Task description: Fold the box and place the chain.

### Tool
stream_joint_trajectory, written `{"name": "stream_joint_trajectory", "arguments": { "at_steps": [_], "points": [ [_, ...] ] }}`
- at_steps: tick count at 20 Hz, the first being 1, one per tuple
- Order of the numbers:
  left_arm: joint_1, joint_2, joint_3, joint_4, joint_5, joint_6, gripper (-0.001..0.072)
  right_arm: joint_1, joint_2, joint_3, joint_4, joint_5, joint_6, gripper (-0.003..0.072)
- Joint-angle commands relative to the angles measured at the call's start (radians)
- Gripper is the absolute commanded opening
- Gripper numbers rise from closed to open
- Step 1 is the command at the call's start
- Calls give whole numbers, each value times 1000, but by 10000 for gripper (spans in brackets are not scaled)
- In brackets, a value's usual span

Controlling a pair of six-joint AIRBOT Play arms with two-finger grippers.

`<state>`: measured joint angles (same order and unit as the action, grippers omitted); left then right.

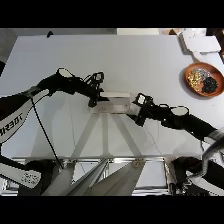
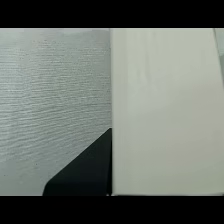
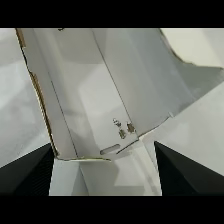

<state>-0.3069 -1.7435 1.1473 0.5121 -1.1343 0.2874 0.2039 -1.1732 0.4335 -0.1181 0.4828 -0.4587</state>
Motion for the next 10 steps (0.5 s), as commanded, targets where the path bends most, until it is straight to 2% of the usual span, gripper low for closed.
{"name": "stream_joint_trajectory", "arguments": {
  "at_steps": [1, 4, 7, 10],
  "points": [
    [0, 0, 0, 0, 0, 0, 11, -1, -57, 47, -59, 22, 29, 689],
    [0, 0, 0, 0, 0, 0, 11, 0, -100, 101, -180, 31, 121, 689],
    [0, 0, 0, 0, 0, 0, 11, -1, -122, 140, -227, 99, 117, 689],
    [0, 0, 0, 0, 0, 0, 11, -53, -122, 154, -237, 113, 122, 689]
  ]
}}
